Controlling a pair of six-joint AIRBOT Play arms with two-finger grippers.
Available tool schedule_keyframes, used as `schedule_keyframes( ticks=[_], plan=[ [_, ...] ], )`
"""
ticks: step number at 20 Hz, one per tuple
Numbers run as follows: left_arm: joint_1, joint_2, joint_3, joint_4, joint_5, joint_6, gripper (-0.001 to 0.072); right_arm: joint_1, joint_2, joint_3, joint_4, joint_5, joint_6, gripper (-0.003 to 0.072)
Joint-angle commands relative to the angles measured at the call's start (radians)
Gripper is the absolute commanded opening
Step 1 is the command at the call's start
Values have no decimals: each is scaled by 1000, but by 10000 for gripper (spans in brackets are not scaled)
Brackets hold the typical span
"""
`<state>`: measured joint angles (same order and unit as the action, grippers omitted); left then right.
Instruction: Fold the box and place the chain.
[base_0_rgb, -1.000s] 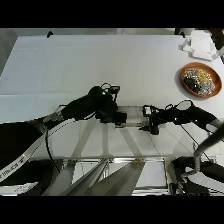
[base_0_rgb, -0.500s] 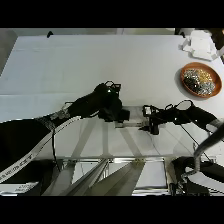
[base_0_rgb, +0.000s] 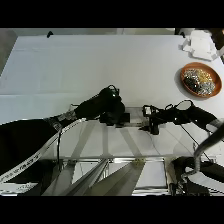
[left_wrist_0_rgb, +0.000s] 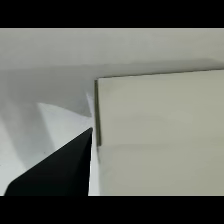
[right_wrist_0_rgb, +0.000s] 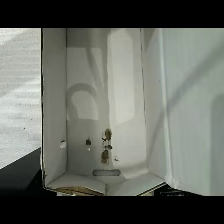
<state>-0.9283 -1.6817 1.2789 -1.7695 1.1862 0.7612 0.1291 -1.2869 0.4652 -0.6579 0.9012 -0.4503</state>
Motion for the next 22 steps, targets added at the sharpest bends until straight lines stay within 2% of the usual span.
schedule_keyframes(
  ticks=[1,2,5,10,11,12,13,17,19,21,22],
  plan=[
    [-2,-3,0,61,60,-55,252,1,0,0,0,0,0,437],
    [-2,-3,0,60,57,-55,138,1,0,0,0,0,0,437],
    [-7,-3,0,55,40,-55,2,1,0,0,0,0,0,437],
    [-26,-5,0,57,10,-55,17,1,0,0,0,0,0,437],
    [-27,-5,0,56,9,-55,77,1,0,0,0,0,0,437],
    [-27,-5,0,54,9,-55,184,1,0,0,0,0,0,437],
    [-27,-5,0,53,10,-55,230,1,0,0,0,0,0,437],
    [-27,-5,0,54,6,-55,229,1,0,0,0,0,0,437],
    [-27,-5,0,54,-2,-55,197,1,0,0,0,0,0,437],
    [-27,-9,0,53,-4,-55,43,1,0,0,0,0,0,437],
    [-30,-13,0,50,-3,-55,43,1,0,0,0,0,0,437]
  ],
)
